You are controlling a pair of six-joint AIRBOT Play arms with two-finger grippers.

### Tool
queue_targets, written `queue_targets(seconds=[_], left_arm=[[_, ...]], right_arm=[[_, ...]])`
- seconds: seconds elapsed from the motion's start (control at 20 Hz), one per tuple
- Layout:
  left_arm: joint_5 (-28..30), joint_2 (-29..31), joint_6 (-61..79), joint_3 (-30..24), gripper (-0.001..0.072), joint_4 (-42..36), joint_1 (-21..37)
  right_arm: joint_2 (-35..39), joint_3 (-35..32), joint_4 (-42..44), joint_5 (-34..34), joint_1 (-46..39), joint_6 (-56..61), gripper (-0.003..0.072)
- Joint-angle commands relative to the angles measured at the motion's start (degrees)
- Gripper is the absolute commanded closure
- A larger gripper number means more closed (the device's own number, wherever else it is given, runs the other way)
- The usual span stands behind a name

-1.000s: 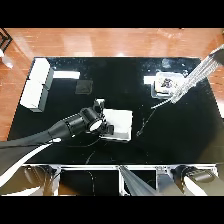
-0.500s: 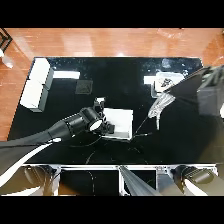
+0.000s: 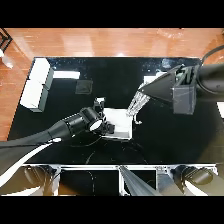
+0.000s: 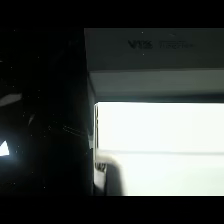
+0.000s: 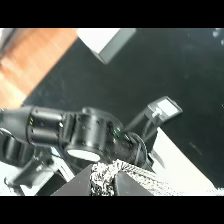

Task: Fold the box and place the chain.

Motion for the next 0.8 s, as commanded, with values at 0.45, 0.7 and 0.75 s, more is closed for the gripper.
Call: queue_targets(seconds=[0.45,0.7,0.75], left_arm=[[-0.13,0.02,0.07,0.02,0.0688,-0.02,0.0],[-0.13,0.02,0.07,0.02,0.0688,-0.02,0.0],[-0.13,0.02,0.07,0.02,0.0688,-0.02,0.0]], right_arm=[[-0.02,-0.26,4.9,-6.05,0.33,-1.16,0.0664],[-0.04,-0.83,4.48,-5.14,0.35,-1.11,0.0664],[-0.04,-1.68,4.5,-4.48,0.35,-1.09,0.0664]])
